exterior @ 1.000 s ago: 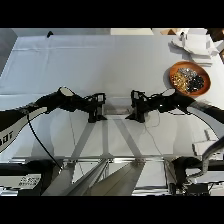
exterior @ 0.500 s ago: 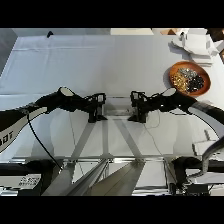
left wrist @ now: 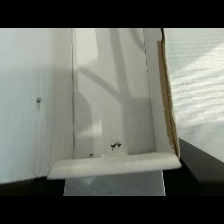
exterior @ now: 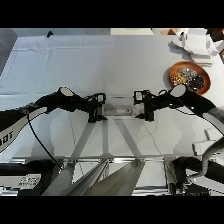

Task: Fold the box and place the chain.

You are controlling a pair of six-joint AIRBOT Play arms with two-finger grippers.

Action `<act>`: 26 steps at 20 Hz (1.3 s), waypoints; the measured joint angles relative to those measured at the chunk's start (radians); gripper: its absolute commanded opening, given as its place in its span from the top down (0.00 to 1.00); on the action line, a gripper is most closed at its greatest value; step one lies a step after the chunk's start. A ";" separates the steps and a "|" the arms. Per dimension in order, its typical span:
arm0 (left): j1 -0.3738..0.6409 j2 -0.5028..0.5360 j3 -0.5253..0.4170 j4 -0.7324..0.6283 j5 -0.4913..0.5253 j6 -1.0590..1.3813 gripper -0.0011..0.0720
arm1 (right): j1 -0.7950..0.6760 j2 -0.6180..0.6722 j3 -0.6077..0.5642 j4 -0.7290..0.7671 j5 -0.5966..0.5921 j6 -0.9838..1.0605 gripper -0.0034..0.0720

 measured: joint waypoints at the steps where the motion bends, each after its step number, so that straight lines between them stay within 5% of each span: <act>1: 0.000 0.000 0.000 0.000 0.000 0.000 0.68 | 0.000 0.030 0.000 -0.021 0.004 0.027 0.28; 4: 0.000 0.000 0.000 0.000 0.000 0.000 0.68 | 0.000 0.122 0.000 -0.033 0.019 0.115 0.85; 5: 0.000 0.000 0.000 0.000 0.000 0.000 0.68 | 0.000 0.147 0.000 -0.019 0.025 0.138 0.94; 14: 0.000 0.000 0.000 0.000 0.000 0.000 0.68 | 0.009 0.187 0.000 0.244 0.021 0.215 0.95; 22: 0.000 0.000 0.000 0.000 0.000 0.000 0.68 | 0.095 0.000 0.000 0.389 -0.330 0.225 0.95; 26: 0.000 0.000 0.000 -0.001 0.000 -0.003 0.68 | 0.108 -0.090 0.001 0.412 -0.407 0.225 0.95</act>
